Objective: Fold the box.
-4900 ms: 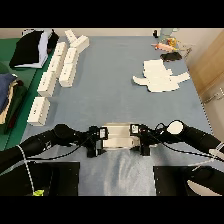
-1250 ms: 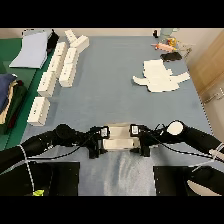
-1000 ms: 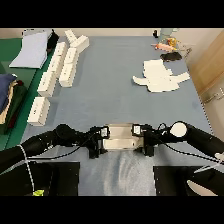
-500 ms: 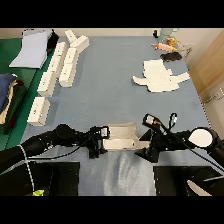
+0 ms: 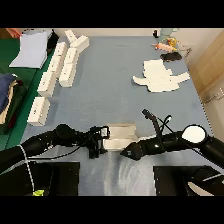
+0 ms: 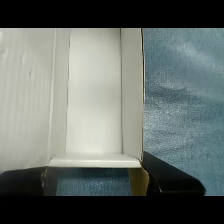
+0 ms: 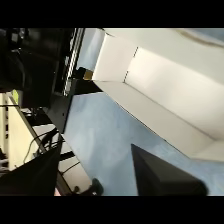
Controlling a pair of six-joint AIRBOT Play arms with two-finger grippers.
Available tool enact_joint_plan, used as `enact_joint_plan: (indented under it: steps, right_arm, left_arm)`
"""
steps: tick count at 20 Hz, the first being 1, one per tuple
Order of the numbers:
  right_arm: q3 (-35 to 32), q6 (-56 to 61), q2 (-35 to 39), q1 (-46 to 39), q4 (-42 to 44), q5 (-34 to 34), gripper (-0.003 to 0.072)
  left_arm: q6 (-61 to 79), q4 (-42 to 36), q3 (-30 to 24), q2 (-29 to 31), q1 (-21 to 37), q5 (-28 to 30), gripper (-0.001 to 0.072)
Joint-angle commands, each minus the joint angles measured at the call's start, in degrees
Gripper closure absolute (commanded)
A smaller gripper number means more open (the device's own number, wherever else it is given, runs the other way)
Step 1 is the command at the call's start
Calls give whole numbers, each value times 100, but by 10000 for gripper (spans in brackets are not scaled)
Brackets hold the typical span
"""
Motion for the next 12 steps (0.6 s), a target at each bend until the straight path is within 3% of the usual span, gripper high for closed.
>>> enact_joint_plan:
  steps: [1,2,6,7,8,12]
  right_arm:
    - [313,-151,-857,101,387,-581,304]
    - [570,-422,-1104,55,374,-791,339]
    - [1711,-564,-1967,-131,-389,-1005,343]
    - [1886,-564,-2157,-173,-518,-1054,396]
    - [1980,-564,-2317,-188,-590,-1180,475]
    - [2006,-575,-2988,-249,-850,-1576,497]
  left_arm:
    - [0,2,4,0,4,2,187]
    - [0,2,4,0,4,2,187]
    - [0,2,4,0,4,2,187]
    - [0,2,4,0,4,2,187]
    - [0,2,4,0,4,2,187]
    - [0,2,4,0,4,2,187]
